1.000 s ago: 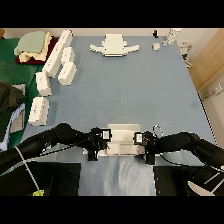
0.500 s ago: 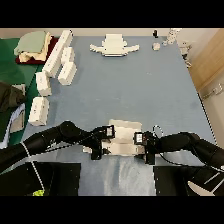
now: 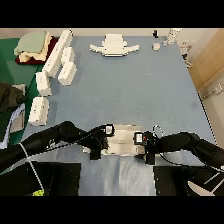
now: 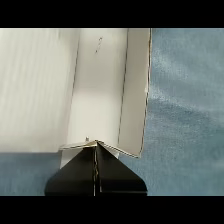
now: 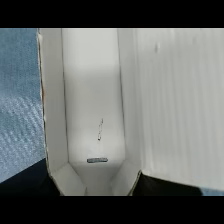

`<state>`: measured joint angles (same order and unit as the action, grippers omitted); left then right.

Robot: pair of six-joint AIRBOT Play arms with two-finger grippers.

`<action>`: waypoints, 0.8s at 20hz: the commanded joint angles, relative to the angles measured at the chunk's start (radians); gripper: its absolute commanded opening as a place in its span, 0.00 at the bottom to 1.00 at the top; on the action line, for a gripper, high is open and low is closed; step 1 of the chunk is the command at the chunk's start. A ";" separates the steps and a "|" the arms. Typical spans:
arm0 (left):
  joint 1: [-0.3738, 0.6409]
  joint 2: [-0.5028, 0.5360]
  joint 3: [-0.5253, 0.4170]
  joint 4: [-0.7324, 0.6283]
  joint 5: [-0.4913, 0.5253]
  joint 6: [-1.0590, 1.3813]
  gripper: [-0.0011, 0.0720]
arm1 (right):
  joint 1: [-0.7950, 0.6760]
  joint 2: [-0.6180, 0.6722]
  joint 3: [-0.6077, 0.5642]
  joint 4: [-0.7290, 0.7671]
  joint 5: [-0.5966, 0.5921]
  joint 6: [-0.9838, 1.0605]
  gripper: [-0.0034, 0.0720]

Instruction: Fold the box.

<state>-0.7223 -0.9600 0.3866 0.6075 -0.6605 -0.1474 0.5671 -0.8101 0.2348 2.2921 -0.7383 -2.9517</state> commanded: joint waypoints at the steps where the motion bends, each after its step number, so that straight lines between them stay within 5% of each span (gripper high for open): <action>1: 0.010 0.068 0.011 0.190 -0.047 -0.352 0.03 | 0.000 0.001 0.001 0.000 0.000 0.000 0.72; 5: 0.097 0.252 0.029 0.375 -0.233 -0.845 0.03 | 0.000 0.001 0.001 0.000 0.000 0.000 0.72; 9: 0.290 0.413 0.029 0.506 -0.325 -1.296 0.03 | 0.000 0.001 0.001 0.000 0.000 0.000 0.72; 16: 0.656 0.338 0.017 0.496 -0.462 -1.357 0.03 | 0.000 0.001 0.001 0.000 0.000 0.000 0.72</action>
<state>-0.1860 -0.5858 0.4091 1.0973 -1.0538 -1.4437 0.5671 -0.8101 0.2348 2.2917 -0.7383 -2.9520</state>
